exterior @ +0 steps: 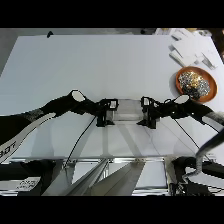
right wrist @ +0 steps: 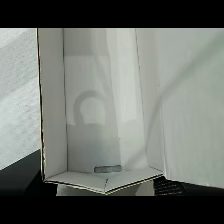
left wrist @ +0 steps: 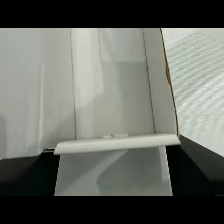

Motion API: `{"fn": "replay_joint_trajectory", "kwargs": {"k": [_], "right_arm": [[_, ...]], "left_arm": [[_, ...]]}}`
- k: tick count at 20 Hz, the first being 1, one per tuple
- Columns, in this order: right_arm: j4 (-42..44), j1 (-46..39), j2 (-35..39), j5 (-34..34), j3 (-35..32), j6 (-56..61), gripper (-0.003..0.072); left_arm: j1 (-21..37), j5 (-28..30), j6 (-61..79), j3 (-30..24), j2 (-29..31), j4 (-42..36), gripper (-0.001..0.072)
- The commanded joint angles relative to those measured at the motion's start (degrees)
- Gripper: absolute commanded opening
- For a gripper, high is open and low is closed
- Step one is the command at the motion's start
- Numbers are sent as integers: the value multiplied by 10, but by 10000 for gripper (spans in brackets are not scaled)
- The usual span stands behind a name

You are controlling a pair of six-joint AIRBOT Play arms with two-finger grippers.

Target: Fold the box and place the chain.

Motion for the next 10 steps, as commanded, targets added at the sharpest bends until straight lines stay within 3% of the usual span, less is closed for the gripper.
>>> {"fn": "replay_joint_trajectory", "kwargs": {"k": [1,3,5,7,8,10], "right_arm": [[0,0,0,0,0,0,278],[0,0,0,0,0,0,278],[0,0,0,0,0,0,278],[0,0,0,0,0,0,278],[0,0,0,0,0,0,278],[0,0,0,0,0,0,278]], "left_arm": [[-2,1,-4,0,-3,-9,692],[-2,3,-4,0,-3,-13,676],[-5,5,-4,0,-3,-12,561],[-8,2,-4,0,-3,-9,247],[-9,2,-4,0,-3,-9,134],[-9,-2,-11,0,-3,-10,139]]}}
